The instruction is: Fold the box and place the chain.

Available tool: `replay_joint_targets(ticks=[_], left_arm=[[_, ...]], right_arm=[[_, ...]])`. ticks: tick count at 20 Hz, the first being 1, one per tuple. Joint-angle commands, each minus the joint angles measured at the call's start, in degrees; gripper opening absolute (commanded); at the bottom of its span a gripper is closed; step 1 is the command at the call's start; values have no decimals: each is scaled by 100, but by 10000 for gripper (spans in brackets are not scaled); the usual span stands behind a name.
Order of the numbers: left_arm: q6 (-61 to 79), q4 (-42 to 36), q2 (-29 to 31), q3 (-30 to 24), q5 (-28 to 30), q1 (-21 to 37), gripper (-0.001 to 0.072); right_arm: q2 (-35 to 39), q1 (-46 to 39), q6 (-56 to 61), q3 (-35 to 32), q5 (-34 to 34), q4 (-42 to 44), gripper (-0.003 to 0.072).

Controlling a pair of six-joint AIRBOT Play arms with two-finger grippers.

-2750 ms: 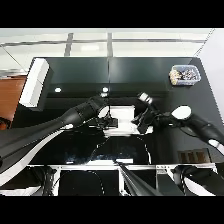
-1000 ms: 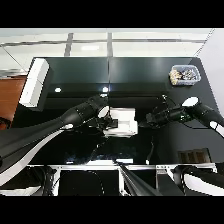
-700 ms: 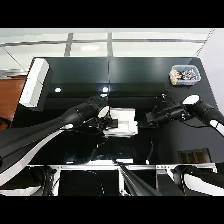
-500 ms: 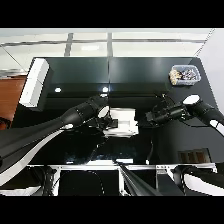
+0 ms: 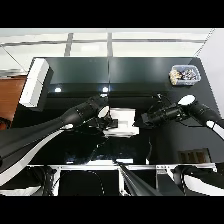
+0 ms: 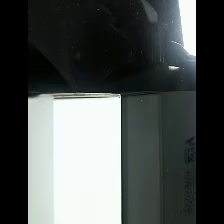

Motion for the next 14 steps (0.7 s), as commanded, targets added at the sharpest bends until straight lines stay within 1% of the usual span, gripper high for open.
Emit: replay_joint_targets(ticks=[1,2,3,6,7,11,14], left_arm=[[2,-2,-2,0,2,0,31],[4,-2,-2,0,2,0,32],[2,-2,-2,0,2,0,32],[4,-2,-2,0,-2,0,32],[4,-4,-2,0,-17,0,31],[4,-4,-2,0,2,0,32],[2,-2,-2,0,2,2,31]], right_arm=[[0,278,-15,7,-212,11,473],[0,341,59,22,-273,94,430],[0,415,184,63,-323,140,412],[0,649,761,273,-592,-111,412],[0,717,826,319,-669,-142,377],[0,1001,1329,361,-896,-247,374],[0,1266,1744,542,-955,-942,375]])
